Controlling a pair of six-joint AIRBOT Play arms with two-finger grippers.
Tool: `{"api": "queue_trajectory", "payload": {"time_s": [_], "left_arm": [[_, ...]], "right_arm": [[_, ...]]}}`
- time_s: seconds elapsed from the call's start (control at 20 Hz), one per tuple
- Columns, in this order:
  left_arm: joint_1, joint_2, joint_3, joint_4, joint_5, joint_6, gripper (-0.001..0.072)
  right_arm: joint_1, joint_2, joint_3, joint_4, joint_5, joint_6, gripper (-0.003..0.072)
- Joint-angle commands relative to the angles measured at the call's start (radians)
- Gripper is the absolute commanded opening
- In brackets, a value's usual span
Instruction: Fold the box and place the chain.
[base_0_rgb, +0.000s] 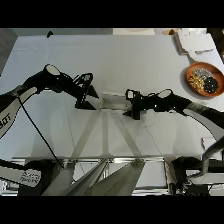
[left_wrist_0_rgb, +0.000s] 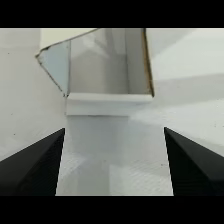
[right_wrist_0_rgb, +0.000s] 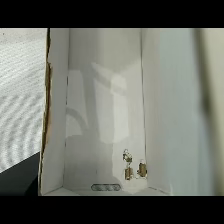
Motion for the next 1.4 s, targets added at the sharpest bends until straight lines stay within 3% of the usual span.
{"api": "queue_trajectory", "payload": {"time_s": [0.0, 0.2, 0.85, 1.35], "left_arm": [[-0.01, -0.023, 0.003, 0.009, 0.038, 0.011, 0.0702], [-0.025, -0.024, 0.003, -0.006, 0.089, 0.082, 0.0702], [-0.055, -0.024, 0.003, -0.066, 0.076, 0.152, 0.0702], [-0.067, -0.027, 0.002, -0.026, 0.052, 0.143, 0.0701]], "right_arm": [[0.001, 0.0, 0.0, 0.0, 0.0, 0.0, 0.0388], [0.0, 0.0, 0.0, 0.0, 0.0, 0.0, 0.0388], [0.001, 0.0, 0.0, 0.0, 0.0, 0.0, 0.0388], [0.0, 0.0, 0.0, 0.0, 0.0, 0.0, 0.0388]]}}
